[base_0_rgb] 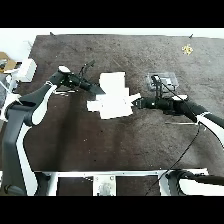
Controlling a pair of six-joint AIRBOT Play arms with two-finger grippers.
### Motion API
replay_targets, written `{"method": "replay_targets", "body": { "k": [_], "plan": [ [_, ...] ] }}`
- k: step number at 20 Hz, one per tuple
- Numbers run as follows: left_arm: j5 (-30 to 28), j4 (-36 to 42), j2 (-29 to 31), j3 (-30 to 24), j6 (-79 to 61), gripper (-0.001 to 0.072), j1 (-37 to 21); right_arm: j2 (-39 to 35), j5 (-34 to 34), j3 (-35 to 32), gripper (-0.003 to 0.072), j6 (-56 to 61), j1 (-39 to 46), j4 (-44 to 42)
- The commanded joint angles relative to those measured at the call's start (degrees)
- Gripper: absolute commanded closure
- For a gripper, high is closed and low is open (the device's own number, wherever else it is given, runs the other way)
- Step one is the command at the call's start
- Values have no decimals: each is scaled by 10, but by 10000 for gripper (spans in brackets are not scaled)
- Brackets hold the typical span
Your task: Fold the box and place the chain.
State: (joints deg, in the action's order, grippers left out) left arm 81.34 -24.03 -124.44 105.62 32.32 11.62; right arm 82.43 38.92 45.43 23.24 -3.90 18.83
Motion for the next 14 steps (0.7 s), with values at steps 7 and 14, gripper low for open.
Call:
{"method": "replay_targets", "body": {
  "k": [7, 14],
  "plan": [
    [-20, 2, 7, 1, -277, 700, 0, -37, -43, 2, 286, -76, 36, -46],
    [-83, -66, 34, 0, -372, 701, -1, -37, -42, 4, 285, -149, 36, -73]
  ]
}}
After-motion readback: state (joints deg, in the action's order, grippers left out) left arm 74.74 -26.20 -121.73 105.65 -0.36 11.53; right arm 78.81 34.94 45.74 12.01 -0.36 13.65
